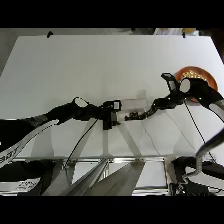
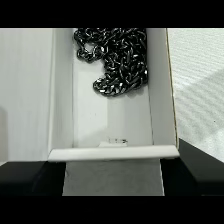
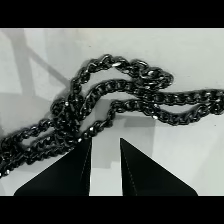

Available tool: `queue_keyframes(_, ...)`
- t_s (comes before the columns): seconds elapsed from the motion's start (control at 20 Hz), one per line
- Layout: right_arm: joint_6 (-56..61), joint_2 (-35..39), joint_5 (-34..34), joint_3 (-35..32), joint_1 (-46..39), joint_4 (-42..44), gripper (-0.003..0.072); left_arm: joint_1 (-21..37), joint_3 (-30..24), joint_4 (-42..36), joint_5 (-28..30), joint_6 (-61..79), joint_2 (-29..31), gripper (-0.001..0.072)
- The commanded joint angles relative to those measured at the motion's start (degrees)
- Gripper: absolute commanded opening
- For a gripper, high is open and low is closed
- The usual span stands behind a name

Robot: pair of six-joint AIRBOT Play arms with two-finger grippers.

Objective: Fold the box and place the chain.

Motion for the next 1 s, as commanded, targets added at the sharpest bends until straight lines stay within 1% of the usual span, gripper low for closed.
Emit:
queue_keyframes(0.0,0.0,-1.0,-0.1,0.0,0.6,0.2,0.0153,0.0,0.0,0.0,0.0,0.0,0.0,0.0208)
queue_keyframes(0.1,0.0,-2.3,-0.3,-0.1,0.6,0.3,0.0151,0.0,0.0,0.0,0.0,0.0,0.0,0.0208)
queue_keyframes(0.15,0.0,-2.3,-0.9,-0.2,0.6,0.3,0.0126,0.0,0.0,0.0,0.0,0.0,0.0,0.0208)
queue_keyframes(0.2,0.0,-2.3,-0.9,-0.2,0.6,0.3,0.0072,0.0,0.0,0.0,0.0,0.0,0.0,0.0208)
queue_keyframes(0.25,0.0,-2.3,-0.9,-0.2,0.6,0.3,0.0034,0.0,0.0,0.0,0.0,0.0,0.0,0.0208)
queue_keyframes(0.35,0.0,-1.9,-0.9,-0.2,0.6,0.3,0.0010,0.0,0.0,0.0,0.0,0.0,0.0,0.0208)
queue_keyframes(0.4,0.0,-1.2,-0.6,-0.2,0.6,0.3,0.0010,0.0,0.0,0.0,0.0,0.0,0.0,0.0208)
queue_keyframes(0.5,0.0,2.1,-0.2,-0.2,0.6,0.1,0.0010,0.0,0.0,0.0,0.0,0.0,0.0,0.0208)
queue_keyframes(0.7,-0.1,11.4,0.8,-0.2,0.6,-0.1,0.0009,0.0,0.0,0.0,0.0,0.0,0.0,0.0208)
queue_keyframes(0.95,-1.0,23.0,4.5,-0.2,0.6,2.1,0.0009,0.0,0.0,0.0,0.0,0.0,0.0,0.0208)
